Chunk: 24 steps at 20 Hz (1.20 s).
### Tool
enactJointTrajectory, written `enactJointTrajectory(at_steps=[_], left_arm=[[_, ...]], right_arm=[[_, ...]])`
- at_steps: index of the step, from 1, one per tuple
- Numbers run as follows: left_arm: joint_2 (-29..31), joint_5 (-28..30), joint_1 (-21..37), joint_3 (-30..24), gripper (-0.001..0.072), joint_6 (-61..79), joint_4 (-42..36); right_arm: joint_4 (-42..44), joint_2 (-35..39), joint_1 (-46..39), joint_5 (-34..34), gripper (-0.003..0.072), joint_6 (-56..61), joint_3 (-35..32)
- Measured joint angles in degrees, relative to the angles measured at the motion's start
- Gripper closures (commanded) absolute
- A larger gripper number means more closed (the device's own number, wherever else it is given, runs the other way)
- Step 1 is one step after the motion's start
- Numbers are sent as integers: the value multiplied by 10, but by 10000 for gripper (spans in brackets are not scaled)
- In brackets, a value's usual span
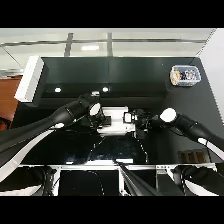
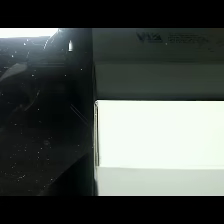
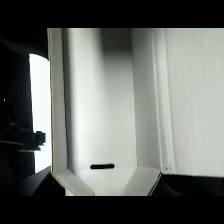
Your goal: Fold the box and place the chain.
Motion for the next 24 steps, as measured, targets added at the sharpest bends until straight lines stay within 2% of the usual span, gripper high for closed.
enactJointTrajectory(at_steps=[1, 4, 5, 6, 9, 17, 21, 24], left_arm=[[0, 0, 0, 0, 683, 0, 0], [0, 0, 0, 0, 683, 2, -1], [0, 0, 0, 0, 683, 2, -1], [0, 0, 0, 0, 683, 2, -1], [0, 0, 0, 0, 683, 2, -2], [0, 0, 0, 0, 683, 2, -2], [0, 0, 0, 0, 683, 2, -2], [0, 0, 0, 0, 683, 0, -2]], right_arm=[[-14, 5, -3, 9, -1, 7, 0], [-39, 13, -9, 22, 305, 19, 0], [-43, 14, -10, 25, 472, 21, 0], [-45, 15, -10, 25, 568, 23, 0], [-30, 16, -11, 27, 560, 26, 0], [76, -19, 1, 21, 559, 28, 0], [80, -9, -3, 21, 559, 30, 0], [41, 32, -22, 31, 559, 58, 0]])
